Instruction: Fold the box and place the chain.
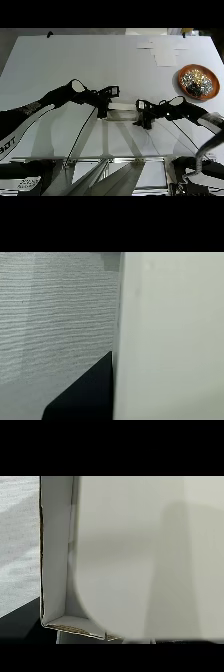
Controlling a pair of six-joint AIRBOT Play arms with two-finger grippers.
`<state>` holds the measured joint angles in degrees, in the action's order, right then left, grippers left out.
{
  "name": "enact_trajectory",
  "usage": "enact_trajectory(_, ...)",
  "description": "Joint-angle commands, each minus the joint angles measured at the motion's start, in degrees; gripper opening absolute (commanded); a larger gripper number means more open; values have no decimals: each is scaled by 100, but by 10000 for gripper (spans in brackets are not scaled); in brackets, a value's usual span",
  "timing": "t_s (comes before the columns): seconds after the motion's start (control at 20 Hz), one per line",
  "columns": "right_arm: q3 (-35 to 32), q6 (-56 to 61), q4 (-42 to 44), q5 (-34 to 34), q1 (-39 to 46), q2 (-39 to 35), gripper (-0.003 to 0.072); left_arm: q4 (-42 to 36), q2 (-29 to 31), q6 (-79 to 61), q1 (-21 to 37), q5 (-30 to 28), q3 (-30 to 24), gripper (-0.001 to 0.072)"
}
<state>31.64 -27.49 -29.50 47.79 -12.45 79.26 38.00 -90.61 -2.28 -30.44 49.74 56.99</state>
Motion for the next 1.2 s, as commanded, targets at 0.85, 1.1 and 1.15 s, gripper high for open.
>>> enact_trajectory(0.85,2,0,-17,-4,-4,-81,297,0,-2,0,-2,-2,-2,14)
enact_trajectory(1.1,2,0,-20,-4,-4,-81,297,31,63,4,13,66,-2,82)
enact_trajectory(1.15,2,0,-20,-4,-4,-81,297,33,120,59,13,74,-2,249)
